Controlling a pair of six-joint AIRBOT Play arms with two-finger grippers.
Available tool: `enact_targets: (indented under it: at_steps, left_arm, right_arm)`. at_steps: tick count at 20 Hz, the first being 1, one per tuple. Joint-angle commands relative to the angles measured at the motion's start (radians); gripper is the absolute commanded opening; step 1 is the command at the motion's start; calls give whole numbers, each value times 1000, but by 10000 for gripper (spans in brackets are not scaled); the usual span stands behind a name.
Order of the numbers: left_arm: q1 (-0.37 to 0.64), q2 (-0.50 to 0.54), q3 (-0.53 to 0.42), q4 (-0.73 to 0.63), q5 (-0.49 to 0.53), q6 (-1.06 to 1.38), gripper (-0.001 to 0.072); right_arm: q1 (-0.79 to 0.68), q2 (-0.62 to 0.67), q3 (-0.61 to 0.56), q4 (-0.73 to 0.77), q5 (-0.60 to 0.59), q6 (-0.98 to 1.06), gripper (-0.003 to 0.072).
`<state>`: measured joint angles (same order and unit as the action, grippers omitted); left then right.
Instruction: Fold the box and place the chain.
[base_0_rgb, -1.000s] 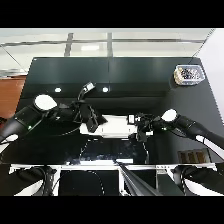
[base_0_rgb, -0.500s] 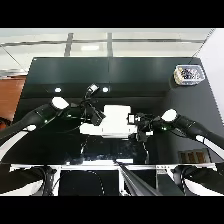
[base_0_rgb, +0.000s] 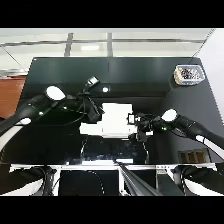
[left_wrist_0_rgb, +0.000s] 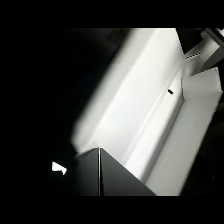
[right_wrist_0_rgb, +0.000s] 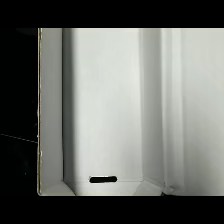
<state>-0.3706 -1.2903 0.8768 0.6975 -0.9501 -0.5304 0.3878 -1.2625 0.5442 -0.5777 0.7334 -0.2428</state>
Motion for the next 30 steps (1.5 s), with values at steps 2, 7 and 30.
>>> enact_targets:
  at_steps: [2, 7, 30]
  left_arm:
    - [90, 75, -25, 206, -280, 26, 25]
    - [42, 72, -90, 247, -192, 125, 715]
    - [-85, -29, -90, 177, -33, 471, 282]
  right_arm:
    - [1, 0, -1, 1, -1, 1, 483]
    - [1, 0, -1, 1, -1, 1, 483]
    - [1, 0, -1, 1, -5, 4, 483]
